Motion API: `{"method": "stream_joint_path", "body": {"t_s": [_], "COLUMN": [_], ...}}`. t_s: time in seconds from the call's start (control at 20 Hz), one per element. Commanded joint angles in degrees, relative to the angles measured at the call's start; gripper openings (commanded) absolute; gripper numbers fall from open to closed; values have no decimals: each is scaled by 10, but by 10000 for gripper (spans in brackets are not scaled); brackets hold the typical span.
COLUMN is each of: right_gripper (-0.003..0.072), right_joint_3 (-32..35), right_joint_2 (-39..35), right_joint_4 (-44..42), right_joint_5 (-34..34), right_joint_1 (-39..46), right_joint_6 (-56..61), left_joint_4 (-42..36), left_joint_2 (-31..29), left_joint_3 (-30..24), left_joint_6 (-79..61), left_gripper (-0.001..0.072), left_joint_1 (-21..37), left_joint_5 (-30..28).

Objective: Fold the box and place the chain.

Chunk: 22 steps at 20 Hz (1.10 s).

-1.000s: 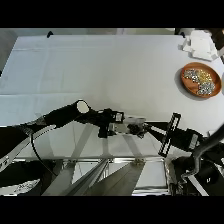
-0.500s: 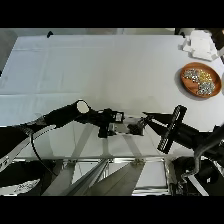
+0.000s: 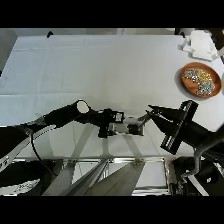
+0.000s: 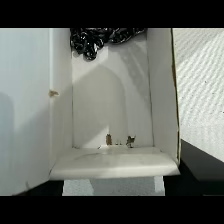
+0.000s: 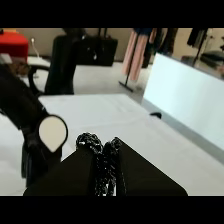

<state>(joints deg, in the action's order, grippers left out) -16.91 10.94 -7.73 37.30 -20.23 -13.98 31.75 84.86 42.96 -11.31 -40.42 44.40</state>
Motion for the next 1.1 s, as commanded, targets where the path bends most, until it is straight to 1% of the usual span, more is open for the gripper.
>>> {"method": "stream_joint_path", "body": {"t_s": [0.0,0.4,0.6,0.65,0.75,0.95,1.05], "right_gripper": [12,12,12,12,12,12,12], "right_joint_3": [-16,-39,-63,-63,-63,-63,-63], "right_joint_2": [0,10,39,47,66,93,92], "right_joint_4": [-40,-131,-135,-125,-75,85,164], "right_joint_5": [8,-7,1,10,31,68,68], "right_joint_1": [-1,0,-1,-1,-1,0,0], "right_joint_6": [-20,-79,-77,-62,-17,61,115], "left_joint_4": [0,0,0,0,0,0,0], "left_joint_2": [0,0,0,0,0,0,0], "left_joint_3": [0,0,0,0,0,0,0], "left_joint_6": [0,0,0,0,0,0,0], "left_gripper": [335,335,335,335,335,335,335], "left_joint_1": [0,0,0,0,0,0,0], "left_joint_5": [0,0,0,0,0,0,0]}}
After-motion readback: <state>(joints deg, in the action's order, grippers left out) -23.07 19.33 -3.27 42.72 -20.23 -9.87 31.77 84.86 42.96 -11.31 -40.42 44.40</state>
